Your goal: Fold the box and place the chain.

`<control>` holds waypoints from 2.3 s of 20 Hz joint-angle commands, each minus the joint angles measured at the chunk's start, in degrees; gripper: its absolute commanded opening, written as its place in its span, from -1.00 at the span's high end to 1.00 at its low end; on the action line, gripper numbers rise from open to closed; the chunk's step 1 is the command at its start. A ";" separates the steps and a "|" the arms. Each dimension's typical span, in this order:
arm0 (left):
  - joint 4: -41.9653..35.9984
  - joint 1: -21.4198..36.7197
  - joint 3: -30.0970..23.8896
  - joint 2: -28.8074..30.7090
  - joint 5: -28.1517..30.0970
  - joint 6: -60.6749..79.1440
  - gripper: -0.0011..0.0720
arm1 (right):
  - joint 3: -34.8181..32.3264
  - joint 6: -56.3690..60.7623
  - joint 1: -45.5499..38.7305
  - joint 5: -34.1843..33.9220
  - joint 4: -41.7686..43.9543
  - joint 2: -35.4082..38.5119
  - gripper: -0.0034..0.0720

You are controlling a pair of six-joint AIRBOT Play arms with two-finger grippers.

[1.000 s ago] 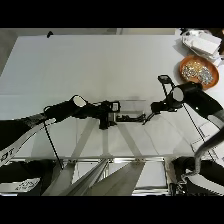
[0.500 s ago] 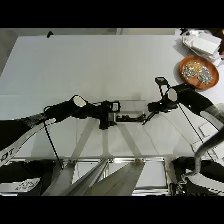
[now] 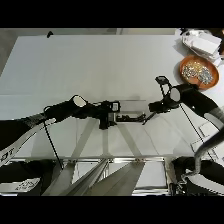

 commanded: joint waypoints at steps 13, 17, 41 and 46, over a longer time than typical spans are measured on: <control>0.02 0.02 0.00 0.02 0.00 0.02 0.60 | 0.04 -19.85 0.00 -2.19 41.31 36.33 0.88; 0.02 0.02 0.00 0.04 0.00 0.02 0.60 | 0.04 -24.30 2.27 -3.08 46.05 36.17 0.88; 0.02 0.02 0.00 0.02 0.00 0.02 0.60 | -6.71 -10.93 13.62 -9.70 20.33 13.81 0.29; 0.02 0.02 0.00 0.04 0.00 0.02 0.60 | -6.62 -11.67 12.96 -8.20 18.78 16.61 0.29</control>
